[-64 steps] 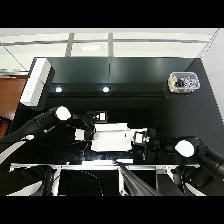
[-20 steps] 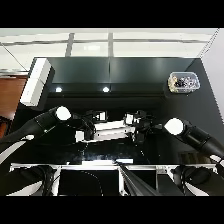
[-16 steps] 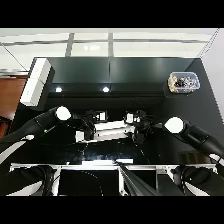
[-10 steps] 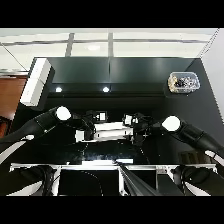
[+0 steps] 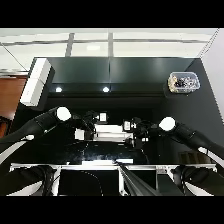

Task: Fold the box and place the chain.

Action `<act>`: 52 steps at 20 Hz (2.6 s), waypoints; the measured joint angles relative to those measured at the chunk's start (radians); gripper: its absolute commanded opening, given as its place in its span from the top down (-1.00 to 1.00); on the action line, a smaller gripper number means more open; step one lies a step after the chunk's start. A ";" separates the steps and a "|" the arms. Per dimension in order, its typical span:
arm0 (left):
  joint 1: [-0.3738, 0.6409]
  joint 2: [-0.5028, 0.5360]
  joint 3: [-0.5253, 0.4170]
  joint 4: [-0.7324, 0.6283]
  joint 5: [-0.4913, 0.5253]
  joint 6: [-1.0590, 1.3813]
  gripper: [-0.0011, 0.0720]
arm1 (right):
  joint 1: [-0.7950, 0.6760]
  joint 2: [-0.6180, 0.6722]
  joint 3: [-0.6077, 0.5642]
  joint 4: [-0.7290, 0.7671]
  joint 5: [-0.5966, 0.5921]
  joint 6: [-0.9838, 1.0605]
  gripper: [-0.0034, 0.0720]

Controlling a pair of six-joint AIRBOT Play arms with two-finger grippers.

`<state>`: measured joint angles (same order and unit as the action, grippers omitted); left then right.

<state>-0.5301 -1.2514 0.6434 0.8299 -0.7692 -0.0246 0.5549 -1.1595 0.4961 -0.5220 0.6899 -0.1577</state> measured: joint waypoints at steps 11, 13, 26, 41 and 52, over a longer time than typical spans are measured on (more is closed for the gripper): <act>0.000 0.000 0.000 0.000 0.002 -0.002 0.90 | 0.006 -0.048 -0.004 0.051 -0.004 -0.017 -0.80; 0.000 0.000 0.000 -0.001 0.002 -0.002 0.90 | 0.021 -0.050 -0.004 0.039 -0.022 0.002 -0.80; 0.000 0.000 0.000 -0.001 0.002 -0.003 0.90 | 0.053 -0.060 -0.004 -0.094 -0.075 0.151 -0.78; 0.000 0.000 0.000 -0.001 0.002 -0.005 0.90 | 0.027 -0.042 -0.004 -0.094 -0.039 0.137 -0.78; 0.000 0.001 -0.001 0.007 0.007 -0.008 0.14 | 0.026 -0.055 -0.004 -0.079 -0.039 0.120 0.37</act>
<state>-0.5301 -1.2507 0.6422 0.8368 -0.7620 -0.0330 0.5812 -1.2148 0.4919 -0.6006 0.6510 -0.0380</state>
